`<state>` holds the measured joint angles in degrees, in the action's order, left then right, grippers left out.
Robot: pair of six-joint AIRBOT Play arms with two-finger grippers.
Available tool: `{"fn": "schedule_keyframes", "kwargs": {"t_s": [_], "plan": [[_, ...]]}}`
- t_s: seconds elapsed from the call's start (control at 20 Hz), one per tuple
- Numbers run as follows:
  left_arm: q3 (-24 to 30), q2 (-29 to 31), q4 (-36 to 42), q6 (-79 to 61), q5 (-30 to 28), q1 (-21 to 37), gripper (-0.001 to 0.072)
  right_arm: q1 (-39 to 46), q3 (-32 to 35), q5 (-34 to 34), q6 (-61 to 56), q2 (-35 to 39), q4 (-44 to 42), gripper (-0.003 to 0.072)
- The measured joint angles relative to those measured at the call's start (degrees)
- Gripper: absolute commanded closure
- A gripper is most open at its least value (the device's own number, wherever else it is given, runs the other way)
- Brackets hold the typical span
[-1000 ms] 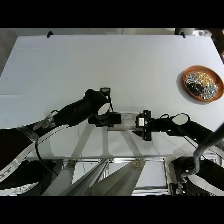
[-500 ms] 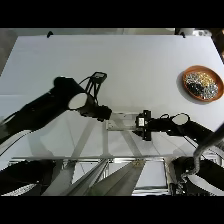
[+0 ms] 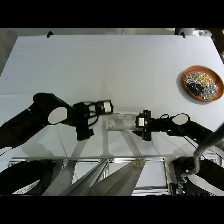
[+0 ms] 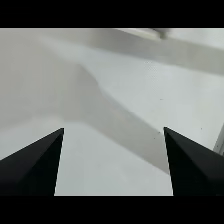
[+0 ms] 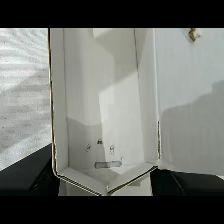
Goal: Fold the box and place the chain.
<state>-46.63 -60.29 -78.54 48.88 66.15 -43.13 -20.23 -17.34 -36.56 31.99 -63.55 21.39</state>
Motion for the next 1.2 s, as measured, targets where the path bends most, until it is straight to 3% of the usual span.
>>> {"fn": "schedule_keyframes", "kwargs": {"t_s": [0.2, 0.55, 0.8, 1.2], "plan": [[8.1, -2.4, 11.7, -19.7, -9.6, 3.9, 0.0007, 0.0, 0.0, 0.0, 0.0, 0.0, 0.0, 0.0252], [11.1, -12.9, 37.3, -43.9, -21.3, 7.6, 0.0004, 0.0, 0.0, 0.0, 0.0, 0.0, 0.0, 0.0252], [11.5, -16.1, 43.3, -52.8, -24.6, 8.1, 0.0005, 0.0, 0.0, 0.2, -0.1, 0.0, 0.0, 0.0252], [11.5, -17.9, 44.7, -56.1, -26.1, 8.7, 0.0005, 0.0, 0.0, -0.1, 0.0, 0.0, 0.0, 0.0252]]}}
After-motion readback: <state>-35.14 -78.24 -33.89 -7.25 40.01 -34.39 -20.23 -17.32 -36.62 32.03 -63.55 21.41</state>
